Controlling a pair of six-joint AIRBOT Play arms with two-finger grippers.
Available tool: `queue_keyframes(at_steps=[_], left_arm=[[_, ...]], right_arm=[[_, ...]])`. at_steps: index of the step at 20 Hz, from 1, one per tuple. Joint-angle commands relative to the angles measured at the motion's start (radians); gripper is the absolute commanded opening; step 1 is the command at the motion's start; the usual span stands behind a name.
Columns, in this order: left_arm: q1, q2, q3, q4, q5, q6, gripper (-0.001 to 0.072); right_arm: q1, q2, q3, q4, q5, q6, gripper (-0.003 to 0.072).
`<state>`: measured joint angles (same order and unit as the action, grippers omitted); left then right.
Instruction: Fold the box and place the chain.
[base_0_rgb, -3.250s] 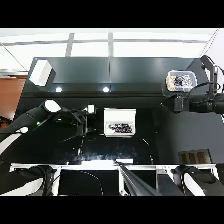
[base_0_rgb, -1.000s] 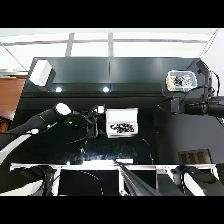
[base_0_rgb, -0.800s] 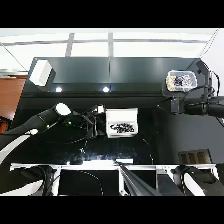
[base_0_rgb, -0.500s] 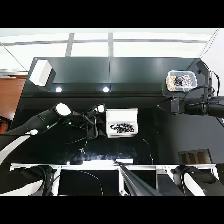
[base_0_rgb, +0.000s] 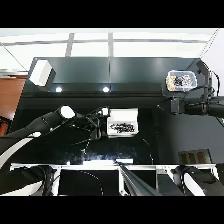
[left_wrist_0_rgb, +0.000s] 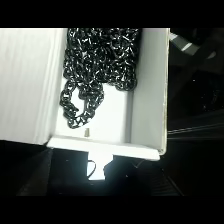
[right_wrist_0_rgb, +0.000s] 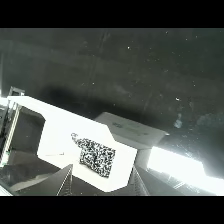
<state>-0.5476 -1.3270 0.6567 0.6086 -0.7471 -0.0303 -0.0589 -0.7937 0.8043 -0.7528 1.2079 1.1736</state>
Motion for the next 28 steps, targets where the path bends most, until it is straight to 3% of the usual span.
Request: queue_keyframes(at_steps=[1, 7, 15, 21, 28], left_arm=[[-0.005, 0.001, 0.0, 0.0, 0.016, 0.0, 0.0702], [-0.008, 0.001, 0.001, 0.0, 0.084, 0.025, 0.0702], [-0.011, 0.001, 0.011, 0.0, 0.085, 0.125, 0.0701], [0.022, 0.0, 0.068, 0.012, -0.051, 0.129, 0.07], [0.061, -0.016, 0.068, -0.023, -0.051, 0.189, 0.0698]], right_arm=[[0.001, 0.001, 0.0, 0.0, 0.0, 0.0, 0.0446], [0.001, 0.001, 0.0, 0.0, 0.0, 0.0, 0.0446], [0.001, 0.001, 0.0, 0.0, 0.0, 0.0, 0.0446], [0.001, 0.001, 0.0, 0.0, 0.004, 0.0, 0.0446], [0.001, 0.001, 0.0, 0.0, 0.003, 0.0, 0.0446]])
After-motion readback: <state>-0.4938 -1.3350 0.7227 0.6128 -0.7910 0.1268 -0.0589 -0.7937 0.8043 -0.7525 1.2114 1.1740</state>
